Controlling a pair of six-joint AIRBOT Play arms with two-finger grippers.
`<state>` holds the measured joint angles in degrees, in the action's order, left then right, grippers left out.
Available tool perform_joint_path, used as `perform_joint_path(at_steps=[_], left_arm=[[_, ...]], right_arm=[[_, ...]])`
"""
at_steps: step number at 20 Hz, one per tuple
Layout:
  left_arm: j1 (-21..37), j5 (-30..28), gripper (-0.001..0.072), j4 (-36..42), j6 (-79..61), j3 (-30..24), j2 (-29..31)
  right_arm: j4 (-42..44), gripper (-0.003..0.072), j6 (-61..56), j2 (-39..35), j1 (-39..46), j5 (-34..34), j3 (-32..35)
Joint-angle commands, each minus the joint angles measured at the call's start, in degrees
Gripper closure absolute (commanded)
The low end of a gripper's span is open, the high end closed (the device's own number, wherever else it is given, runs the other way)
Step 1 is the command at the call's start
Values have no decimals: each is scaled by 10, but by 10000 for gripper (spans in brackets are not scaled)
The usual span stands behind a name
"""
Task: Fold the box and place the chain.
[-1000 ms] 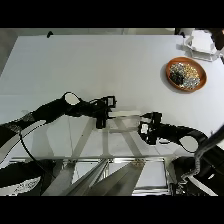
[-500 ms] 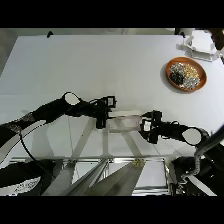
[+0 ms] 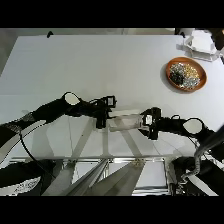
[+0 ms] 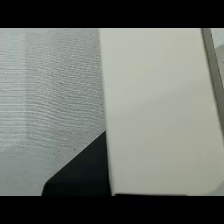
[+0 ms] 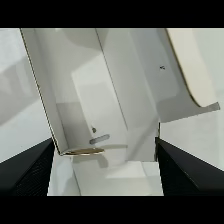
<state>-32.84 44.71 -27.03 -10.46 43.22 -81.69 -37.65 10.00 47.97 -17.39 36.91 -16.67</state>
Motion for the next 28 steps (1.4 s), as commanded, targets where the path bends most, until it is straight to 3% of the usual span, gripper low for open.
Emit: perform_joint_path(at_steps=[1,7,22,28], left_arm=[[0,1,697,0,0,0,0],[0,1,697,0,0,0,0],[0,1,697,0,0,0,0],[0,1,697,0,0,0,0]], right_arm=[[8,4,10,18,19,16,-12],[8,5,58,17,32,69,-12],[22,28,85,-2,32,53,-16],[45,27,79,41,33,62,-16]])
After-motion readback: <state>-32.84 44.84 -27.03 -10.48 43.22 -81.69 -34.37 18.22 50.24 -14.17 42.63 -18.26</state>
